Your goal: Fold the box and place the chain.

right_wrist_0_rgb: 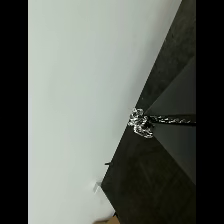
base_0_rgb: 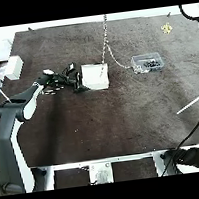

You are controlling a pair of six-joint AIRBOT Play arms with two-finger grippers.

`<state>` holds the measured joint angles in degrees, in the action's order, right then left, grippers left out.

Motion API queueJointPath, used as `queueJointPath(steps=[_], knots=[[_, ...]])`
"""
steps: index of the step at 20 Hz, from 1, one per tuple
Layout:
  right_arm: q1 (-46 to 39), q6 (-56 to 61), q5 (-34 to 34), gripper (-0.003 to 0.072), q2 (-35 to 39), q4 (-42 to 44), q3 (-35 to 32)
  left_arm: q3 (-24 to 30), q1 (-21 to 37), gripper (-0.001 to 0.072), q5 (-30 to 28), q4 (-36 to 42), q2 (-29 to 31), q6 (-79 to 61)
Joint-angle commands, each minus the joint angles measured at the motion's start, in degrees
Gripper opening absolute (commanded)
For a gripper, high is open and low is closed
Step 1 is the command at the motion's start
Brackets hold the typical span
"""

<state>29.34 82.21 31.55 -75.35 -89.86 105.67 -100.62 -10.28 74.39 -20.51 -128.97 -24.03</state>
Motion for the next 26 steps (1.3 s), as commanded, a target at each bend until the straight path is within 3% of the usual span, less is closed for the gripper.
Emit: queueJointPath(steps=[1,9,13,15,19,20,21,24,26], knots=[[0.42,0.07,0.2,0.0004,-0.11,0.37,0.02,-0.04,0.04,0.0401,-0.02,-0.02,-0.04,-0.02],[3.1,0.15,7.96,0.0004,-5.42,1.55,0.0,-0.04,0.04,0.0401,-0.02,-0.02,-0.04,-0.02],[3.08,1.49,16.96,0.0004,-7.1,3.1,-2.6,-0.04,0.04,0.0401,-0.02,-0.02,-0.04,-0.02],[3.08,1.99,14.05,0.0004,-7.17,3.1,-9.18,-0.04,0.04,0.0401,-0.02,-0.02,-0.04,-0.02],[2.56,7.17,-2.6,0.0006,-7.17,2.49,-25.59,-0.04,0.04,0.0401,-0.02,-0.02,-0.04,-0.02],[1.79,8.76,-4.15,0.0111,-7.17,2.51,-28.22,-0.04,0.04,0.0401,-0.02,-0.02,-0.04,-0.02],[0.7,10.38,-4.04,0.0262,-7.17,2.51,-29.66,-0.04,0.04,0.0401,-0.02,-0.02,-0.04,-0.02],[-3.08,11.08,1.55,0.0284,-6.82,2.56,-30.4,-0.04,0.04,0.0401,-0.02,-0.02,-0.04,-0.02],[-6.36,11.13,8.96,0.0285,-6.62,2.58,-30.95,-0.04,0.04,0.0401,-0.02,-0.02,-0.04,-0.02]])
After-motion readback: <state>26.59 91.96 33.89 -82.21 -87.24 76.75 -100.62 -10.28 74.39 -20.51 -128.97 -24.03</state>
